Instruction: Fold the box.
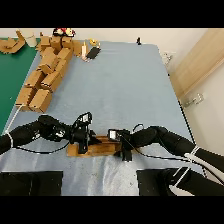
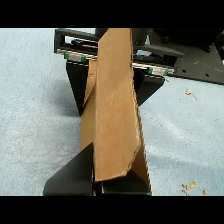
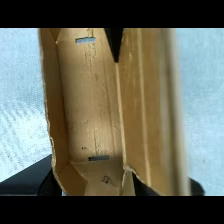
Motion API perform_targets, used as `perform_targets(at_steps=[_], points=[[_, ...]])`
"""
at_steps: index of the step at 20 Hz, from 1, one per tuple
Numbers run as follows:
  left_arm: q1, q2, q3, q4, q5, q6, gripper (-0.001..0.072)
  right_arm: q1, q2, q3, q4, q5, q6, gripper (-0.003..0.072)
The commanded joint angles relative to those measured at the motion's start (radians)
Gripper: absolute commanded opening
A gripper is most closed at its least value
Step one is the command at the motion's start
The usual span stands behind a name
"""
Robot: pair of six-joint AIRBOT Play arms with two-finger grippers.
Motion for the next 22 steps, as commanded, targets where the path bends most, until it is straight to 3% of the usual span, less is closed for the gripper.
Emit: perform_targets(at_steps=[1, 22], points=[[0.000, 0.000, 0.001, 0.000, 0.000, 0.000, 0.0013, 0.000, 0.000, -0.005, -0.002, 0.000, 0.002, 0.0536], [0.000, 0.000, 0.001, -0.038, 0.029, 0.036, 0.0014, 0.000, 0.000, -0.005, -0.003, -0.003, 0.002, 0.0537]])
